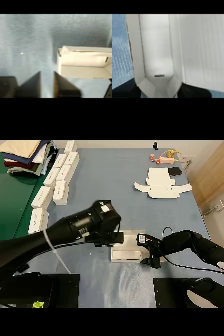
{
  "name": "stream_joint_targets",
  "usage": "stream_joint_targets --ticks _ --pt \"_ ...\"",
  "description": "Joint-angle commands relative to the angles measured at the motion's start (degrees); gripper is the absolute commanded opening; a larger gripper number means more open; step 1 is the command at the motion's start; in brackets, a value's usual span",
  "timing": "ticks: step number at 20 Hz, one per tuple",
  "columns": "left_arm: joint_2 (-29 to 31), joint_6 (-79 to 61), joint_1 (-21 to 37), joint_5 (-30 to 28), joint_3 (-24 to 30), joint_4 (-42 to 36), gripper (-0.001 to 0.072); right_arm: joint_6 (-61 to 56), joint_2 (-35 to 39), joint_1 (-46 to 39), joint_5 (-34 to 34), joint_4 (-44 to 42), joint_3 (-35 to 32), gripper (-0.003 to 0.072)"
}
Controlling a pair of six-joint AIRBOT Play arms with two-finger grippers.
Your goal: Fold the box.
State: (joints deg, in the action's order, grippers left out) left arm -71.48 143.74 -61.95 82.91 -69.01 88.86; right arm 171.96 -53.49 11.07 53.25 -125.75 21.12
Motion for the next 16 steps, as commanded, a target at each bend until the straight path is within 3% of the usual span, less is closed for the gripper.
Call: stream_joint_targets --ticks 1,3,5,8,13,16 --pt "3.8 -10.8 4.4 6.1 -0.1 0.2 0.0015 0.0 0.0 0.0 0.0 0.0 0.0 0.0512" --pt "4.2 -17.2 7.3 4.0 0.6 -0.1 0.0014 0.0 0.0 0.0 0.0 0.0 0.0 0.0511" --pt "5.8 -24.0 11.4 -3.0 4.0 -3.6 0.0014 0.0 0.0 0.0 0.0 0.0 0.0 0.0511" --pt "10.9 -44.5 21.5 -12.3 13.7 -20.8 0.0014 0.0 0.0 0.0 0.0 0.0 0.0 0.0512" --pt "20.9 -95.1 39.8 -12.7 31.4 -44.9 0.0014 0.0 0.0 0.0 0.0 0.0 0.0 0.0512" --pt "23.1 -117.7 43.8 -13.7 35.8 -47.5 0.0017 0.0 0.0 0.0 0.0 0.0 0.0 0.0512"
